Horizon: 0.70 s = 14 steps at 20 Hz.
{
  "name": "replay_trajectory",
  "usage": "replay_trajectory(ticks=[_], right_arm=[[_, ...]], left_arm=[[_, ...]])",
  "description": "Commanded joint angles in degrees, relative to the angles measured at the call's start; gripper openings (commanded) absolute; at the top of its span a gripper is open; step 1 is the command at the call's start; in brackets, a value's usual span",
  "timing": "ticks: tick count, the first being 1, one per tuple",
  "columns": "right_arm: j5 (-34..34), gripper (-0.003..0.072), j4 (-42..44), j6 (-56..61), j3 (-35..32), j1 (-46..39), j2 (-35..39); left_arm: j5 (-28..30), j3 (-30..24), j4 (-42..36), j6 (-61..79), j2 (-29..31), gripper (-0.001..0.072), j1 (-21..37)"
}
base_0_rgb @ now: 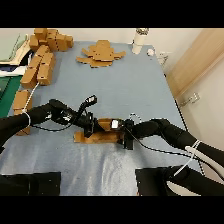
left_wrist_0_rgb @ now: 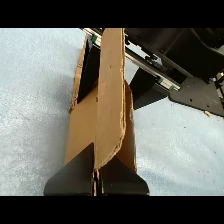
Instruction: Fold the box.
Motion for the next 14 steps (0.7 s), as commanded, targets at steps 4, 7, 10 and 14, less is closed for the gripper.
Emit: replay_trajectory(ticks=[4,7,10,14], right_arm=[[-0.1,0.0581,-0.5,0.0,0.0,0.0,-0.2],[0.2,0.0581,-1.0,0.0,0.0,0.0,-0.5],[0.7,0.0581,-0.9,0.1,0.0,0.0,-2.0],[0.9,0.0579,-0.9,1.4,0.0,0.0,-1.9]], left_arm=[[0.1,0.0,-0.1,0.0,0.0,0.0011,0.0],[0.1,0.0,-0.1,0.0,0.0,0.0011,0.0],[0.1,0.0,-0.1,0.0,0.0,0.0011,0.0],[0.1,0.0,-0.1,0.0,0.0,0.0012,0.0]])
